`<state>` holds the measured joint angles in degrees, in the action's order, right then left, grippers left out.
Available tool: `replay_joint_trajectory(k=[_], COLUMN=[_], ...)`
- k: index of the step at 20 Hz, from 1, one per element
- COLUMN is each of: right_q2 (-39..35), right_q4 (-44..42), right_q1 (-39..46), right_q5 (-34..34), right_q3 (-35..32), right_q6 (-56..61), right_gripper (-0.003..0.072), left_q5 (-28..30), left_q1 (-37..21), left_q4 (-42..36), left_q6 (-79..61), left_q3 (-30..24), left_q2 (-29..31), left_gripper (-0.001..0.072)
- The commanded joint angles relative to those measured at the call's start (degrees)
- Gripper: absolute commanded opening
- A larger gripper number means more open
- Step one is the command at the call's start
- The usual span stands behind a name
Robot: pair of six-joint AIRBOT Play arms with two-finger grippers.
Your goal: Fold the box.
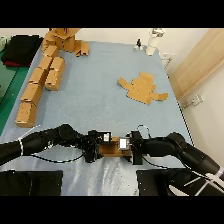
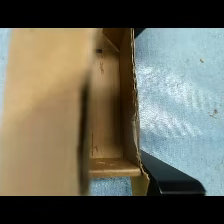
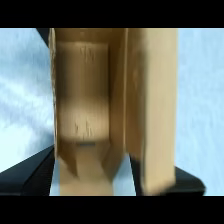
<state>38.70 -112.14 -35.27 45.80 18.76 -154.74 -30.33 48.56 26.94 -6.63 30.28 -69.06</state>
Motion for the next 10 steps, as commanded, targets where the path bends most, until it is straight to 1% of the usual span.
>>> replay_joint_trajectory(k=[1, 3, 4, 7, 9, 10], right_q2=[-6.8, -10.7, -12.7, -18.2, -20.5, -20.9], right_q4=[6.2, 6.3, 4.9, -4.5, -10.7, -12.8], right_q1=[0.0, 0.0, -0.1, -0.1, -0.1, -0.1], right_q5=[12.0, 17.7, 18.8, 19.5, 18.6, 18.9], right_q3=[0.2, 0.2, 0.2, 0.2, 0.2, 0.2], right_q6=[9.9, 15.4, 17.2, 24.2, 25.3, 30.6], right_gripper=[0.0716, 0.0716, 0.0714, 0.0709, 0.0709, 0.0709], left_q5=[-0.1, -0.1, -0.1, -0.1, -0.1, -0.1], left_q1=[0.0, 0.0, 0.0, 0.0, 0.0, 0.0], left_q4=[0.0, 0.0, 0.0, 0.0, 0.0, 0.0], left_q6=[0.0, 0.0, 0.0, 0.0, 0.0, 0.0], left_q3=[0.0, 0.0, 0.0, 0.0, 0.0, 0.0], left_q2=[0.0, 0.0, 0.0, 0.0, 0.0, 0.0], left_gripper=[0.0473, 0.0473, 0.0474, 0.0474, 0.0474, 0.0474])
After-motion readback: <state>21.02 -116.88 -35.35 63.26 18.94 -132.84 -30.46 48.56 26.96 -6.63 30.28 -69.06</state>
